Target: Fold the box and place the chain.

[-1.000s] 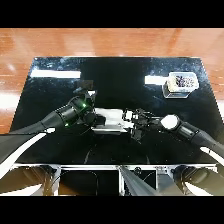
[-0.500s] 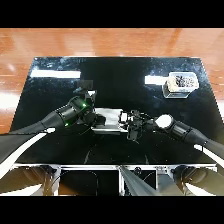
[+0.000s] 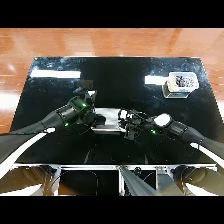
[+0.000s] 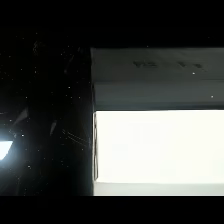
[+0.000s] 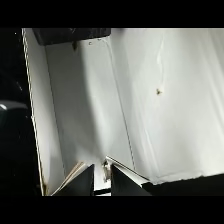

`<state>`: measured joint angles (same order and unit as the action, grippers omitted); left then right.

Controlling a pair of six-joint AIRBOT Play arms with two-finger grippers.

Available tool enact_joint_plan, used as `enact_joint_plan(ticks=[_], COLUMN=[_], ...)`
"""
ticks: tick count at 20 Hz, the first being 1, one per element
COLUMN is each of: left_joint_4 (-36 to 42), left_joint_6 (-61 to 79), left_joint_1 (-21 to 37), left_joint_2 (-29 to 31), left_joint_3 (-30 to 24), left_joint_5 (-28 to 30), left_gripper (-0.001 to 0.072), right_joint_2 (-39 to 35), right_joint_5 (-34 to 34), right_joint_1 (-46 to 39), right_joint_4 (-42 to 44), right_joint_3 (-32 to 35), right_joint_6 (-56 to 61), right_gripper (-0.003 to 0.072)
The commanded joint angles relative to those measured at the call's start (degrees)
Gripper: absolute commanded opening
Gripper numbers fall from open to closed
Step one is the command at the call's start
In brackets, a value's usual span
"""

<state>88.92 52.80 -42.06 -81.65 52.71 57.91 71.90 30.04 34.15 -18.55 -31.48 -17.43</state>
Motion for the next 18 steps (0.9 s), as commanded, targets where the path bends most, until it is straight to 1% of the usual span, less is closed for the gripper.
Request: enact_joint_plan(ticks=[1, 2, 6, 7, 9, 10, 11, 12, 17, 18], left_joint_4=[0.61, 0.72, 0.74, 0.74, 0.74, 0.74, 0.76, 0.76, 1.16, 1.16], left_joint_6=[0.83, 0.83, 0.83, 0.83, 0.83, 0.83, 0.83, 0.83, 0.85, 0.85], left_joint_1=[0.02, 0.02, 0.02, 0.02, 0.02, 0.02, 0.02, 0.02, 0.02, 0.02], left_joint_2=[-0.02, -0.02, -0.02, -0.02, -0.02, -0.02, -0.02, -0.02, -0.02, -0.02], left_joint_3=[-0.04, -0.04, -0.04, -0.04, -0.04, -0.04, -0.04, -0.04, -0.04, -0.04], left_joint_5=[0.15, 0.13, 0.15, 0.15, 0.13, 0.13, 0.13, 0.13, 0.13, 0.13], left_gripper=[0.002, 0.002, 0.002, 0.002, 0.002, 0.002, 0.002, 0.002, 0.002, 0.002], right_joint_2=[0.72, 0.76, 0.76, 0.76, 0.76, 0.76, 0.76, 0.76, 0.76, 0.74], right_joint_5=[-0.15, -0.13, -0.13, -0.13, -0.13, -0.09, -0.09, -0.09, -0.11, -0.17], right_joint_1=[0.02, 0.02, 0.02, 0.02, 0.02, 0.02, 0.02, 0.02, 0.02, 0.0], right_joint_4=[2.27, 2.25, 2.25, 2.25, 2.23, 2.23, 2.21, 2.21, 2.23, 2.23], right_joint_3=[-0.07, -0.11, -0.11, -0.11, -0.11, -0.11, -0.11, -0.11, -0.11, -0.11], right_joint_6=[-0.83, -0.83, -0.83, -0.83, -0.83, -0.83, -0.83, -0.83, -0.81, -0.81], right_gripper=[0.0265, 0.0338, 0.0348, 0.0452, 0.0453, 0.036, 0.0235, 0.0213, 0.0208, 0.0094])
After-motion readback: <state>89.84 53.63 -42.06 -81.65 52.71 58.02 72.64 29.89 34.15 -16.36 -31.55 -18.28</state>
